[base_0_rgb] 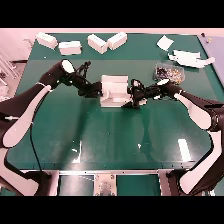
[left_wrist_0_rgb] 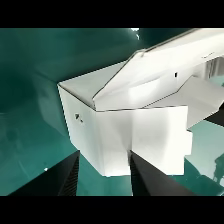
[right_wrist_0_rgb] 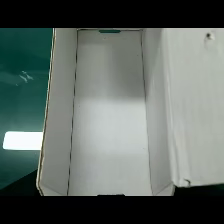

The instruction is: Fold the box and place the chain.

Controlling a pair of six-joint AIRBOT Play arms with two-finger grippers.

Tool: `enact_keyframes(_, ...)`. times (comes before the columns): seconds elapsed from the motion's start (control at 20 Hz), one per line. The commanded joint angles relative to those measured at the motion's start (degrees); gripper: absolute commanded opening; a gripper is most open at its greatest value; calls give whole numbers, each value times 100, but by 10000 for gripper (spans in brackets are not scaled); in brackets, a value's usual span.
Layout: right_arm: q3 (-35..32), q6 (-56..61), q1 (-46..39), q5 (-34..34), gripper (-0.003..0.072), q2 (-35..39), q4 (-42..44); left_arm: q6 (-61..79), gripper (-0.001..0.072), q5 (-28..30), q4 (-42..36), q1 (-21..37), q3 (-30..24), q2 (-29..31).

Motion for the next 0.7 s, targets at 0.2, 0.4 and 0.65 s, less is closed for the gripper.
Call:
enact_keyframes(0.2,-2,2,4,0,558,-2,2,-232,374,-22,-57,-2,17,2)
enact_keyframes(0.4,-2,2,4,0,558,-2,2,-310,374,90,-122,-37,17,2)
enact_keyframes(0.65,-2,2,4,2,558,-2,2,-382,374,330,245,-289,17,2)
